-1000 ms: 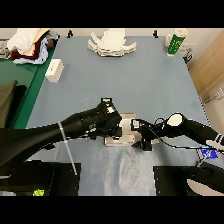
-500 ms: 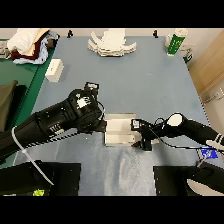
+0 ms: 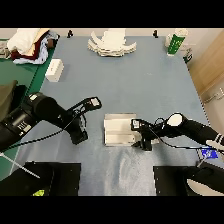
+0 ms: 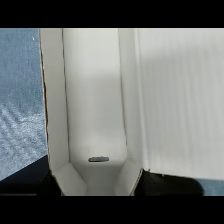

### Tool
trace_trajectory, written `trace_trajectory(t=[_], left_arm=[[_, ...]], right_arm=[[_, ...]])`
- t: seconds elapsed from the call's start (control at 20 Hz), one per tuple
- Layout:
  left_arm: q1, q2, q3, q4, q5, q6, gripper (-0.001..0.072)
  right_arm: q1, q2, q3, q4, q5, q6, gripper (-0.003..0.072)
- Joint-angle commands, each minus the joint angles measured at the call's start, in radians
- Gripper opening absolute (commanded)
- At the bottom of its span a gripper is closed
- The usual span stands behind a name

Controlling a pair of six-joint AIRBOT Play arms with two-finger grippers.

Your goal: Fold the box.

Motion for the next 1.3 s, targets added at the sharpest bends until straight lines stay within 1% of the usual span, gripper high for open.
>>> trace_trajectory(t=[0.0, 0.15, 0.25, 0.4, 0.5, 0.7, 0.9, 1.05, 1.25], left_arm=[[0.125, 0.029, -0.190, -0.256, 0.225, 0.512, 0.0694], [0.094, 0.006, -0.334, -0.423, 0.399, 0.780, 0.0694], [0.052, -0.025, -0.385, -0.554, 0.484, 0.863, 0.0694], [-0.021, -0.082, -0.397, -0.703, 0.566, 0.966, 0.0694], [-0.037, -0.132, -0.397, -0.779, 0.629, 0.983, 0.0694], [-0.044, -0.182, -0.382, -0.826, 0.641, 1.022, 0.0694], [-0.048, -0.213, -0.381, -0.834, 0.628, 1.035, 0.0694], [-0.048, -0.240, -0.360, -0.849, 0.626, 1.074, 0.0694], [-0.048, -0.279, -0.326, -0.815, 0.591, 1.072, 0.0694]], right_arm=[[0.000, 0.000, 0.001, 0.000, 0.001, 0.000, 0.0452], [0.000, 0.000, 0.001, 0.000, 0.000, 0.000, 0.0452], [0.000, 0.000, 0.001, 0.000, 0.000, 0.000, 0.0452], [0.000, 0.000, 0.001, 0.000, 0.000, 0.000, 0.0452], [0.000, 0.000, 0.001, 0.000, 0.000, 0.000, 0.0452], [0.000, 0.000, 0.001, 0.000, 0.000, 0.000, 0.0452], [0.000, 0.000, 0.001, 0.000, 0.000, 0.000, 0.0452], [0.000, 0.000, 0.001, 0.000, 0.000, 0.000, 0.0452], [0.000, 0.000, 0.001, 0.000, 0.000, 0.000, 0.0452]])
